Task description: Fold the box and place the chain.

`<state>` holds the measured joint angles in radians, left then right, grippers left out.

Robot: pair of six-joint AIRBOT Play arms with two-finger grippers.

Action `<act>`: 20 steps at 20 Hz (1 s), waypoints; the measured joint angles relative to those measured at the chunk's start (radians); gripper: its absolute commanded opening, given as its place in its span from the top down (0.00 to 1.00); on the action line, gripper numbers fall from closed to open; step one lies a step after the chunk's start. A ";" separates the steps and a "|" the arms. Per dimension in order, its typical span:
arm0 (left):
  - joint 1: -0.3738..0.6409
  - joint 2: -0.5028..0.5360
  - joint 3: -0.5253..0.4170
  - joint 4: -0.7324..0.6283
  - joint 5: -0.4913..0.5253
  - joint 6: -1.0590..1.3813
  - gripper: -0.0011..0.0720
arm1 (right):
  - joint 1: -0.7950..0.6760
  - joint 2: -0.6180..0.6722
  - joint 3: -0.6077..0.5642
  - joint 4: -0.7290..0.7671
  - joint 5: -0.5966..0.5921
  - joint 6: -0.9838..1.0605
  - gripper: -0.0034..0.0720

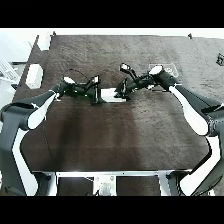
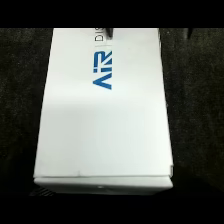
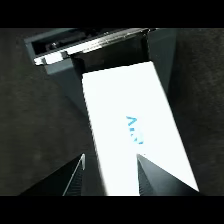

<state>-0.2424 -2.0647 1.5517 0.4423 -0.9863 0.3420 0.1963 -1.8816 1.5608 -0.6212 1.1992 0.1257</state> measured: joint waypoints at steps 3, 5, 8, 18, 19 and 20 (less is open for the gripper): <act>0.000 0.000 0.000 -0.001 0.000 0.000 0.51 | -0.018 0.007 0.005 0.048 -0.010 -0.004 0.71; 0.000 0.000 0.000 -0.001 0.000 0.000 0.51 | -0.025 0.008 0.005 0.069 -0.010 -0.006 0.88; 0.000 0.000 0.000 -0.001 0.000 -0.001 0.51 | -0.031 0.003 -0.008 0.079 -0.012 -0.006 0.95; 0.000 0.000 0.000 0.000 0.001 0.003 0.51 | -0.010 -0.028 -0.096 0.032 -0.025 0.027 0.95; 0.000 0.000 0.000 0.000 0.001 0.003 0.51 | -0.007 -0.026 -0.096 0.018 -0.026 0.034 0.95; 0.000 0.000 0.000 0.000 0.001 0.003 0.51 | -0.007 -0.024 -0.096 0.015 -0.025 0.041 0.95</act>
